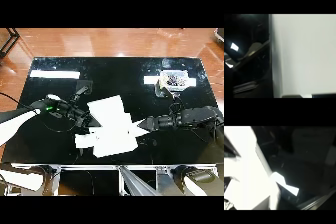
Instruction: Fold the box and place the chain.
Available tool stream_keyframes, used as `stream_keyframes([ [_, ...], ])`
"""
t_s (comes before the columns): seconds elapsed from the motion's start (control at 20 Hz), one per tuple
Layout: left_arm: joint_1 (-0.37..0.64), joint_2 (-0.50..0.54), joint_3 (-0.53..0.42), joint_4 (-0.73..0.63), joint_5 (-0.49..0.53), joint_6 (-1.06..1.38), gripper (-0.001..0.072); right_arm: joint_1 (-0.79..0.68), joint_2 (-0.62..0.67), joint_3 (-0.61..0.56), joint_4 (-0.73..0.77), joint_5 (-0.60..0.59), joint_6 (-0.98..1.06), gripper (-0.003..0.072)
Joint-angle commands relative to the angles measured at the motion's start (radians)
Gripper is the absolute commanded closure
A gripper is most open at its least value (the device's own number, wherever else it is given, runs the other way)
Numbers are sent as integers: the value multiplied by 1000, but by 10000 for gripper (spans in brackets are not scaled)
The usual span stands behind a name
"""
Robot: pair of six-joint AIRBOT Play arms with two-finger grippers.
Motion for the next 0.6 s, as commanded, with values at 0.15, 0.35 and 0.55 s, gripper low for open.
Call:
stream_keyframes([
  [0.15, -24, 20, 42, 27, 109, 7, 688, -74, 1, 56, -155, -55, -2, -11],
  [0.35, -131, 162, 52, 138, 379, 101, 690, -246, 32, 207, -415, -234, -22, -11],
  [0.55, -284, 417, -64, 288, 740, 172, 686, -250, 51, 152, -447, -277, -155, -11],
])
